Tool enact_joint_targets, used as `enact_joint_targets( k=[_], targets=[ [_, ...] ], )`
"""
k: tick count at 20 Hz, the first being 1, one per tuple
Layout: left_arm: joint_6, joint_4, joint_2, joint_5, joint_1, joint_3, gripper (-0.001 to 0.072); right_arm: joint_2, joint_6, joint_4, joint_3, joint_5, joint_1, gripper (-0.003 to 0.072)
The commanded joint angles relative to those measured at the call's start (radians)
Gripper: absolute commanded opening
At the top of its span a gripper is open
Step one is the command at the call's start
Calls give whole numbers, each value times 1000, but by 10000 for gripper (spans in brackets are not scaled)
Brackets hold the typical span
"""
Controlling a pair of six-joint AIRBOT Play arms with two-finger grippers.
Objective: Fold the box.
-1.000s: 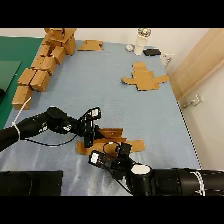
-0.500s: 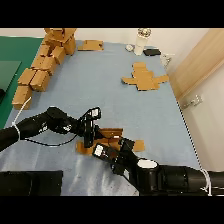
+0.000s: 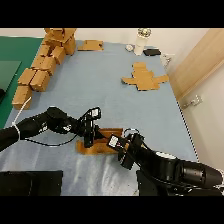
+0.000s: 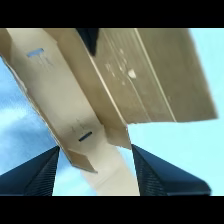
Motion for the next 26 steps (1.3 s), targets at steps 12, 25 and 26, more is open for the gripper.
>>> enact_joint_targets(
  k=[12,25,26],
  targets=[
    [0,0,1,0,1,1,14,-17,-1233,798,-11,215,-554,718],
    [0,0,1,0,1,1,14,-201,-1475,1054,7,180,-678,715],
    [0,0,1,-1,0,1,14,-196,-1476,1054,7,180,-678,715]
  ],
)
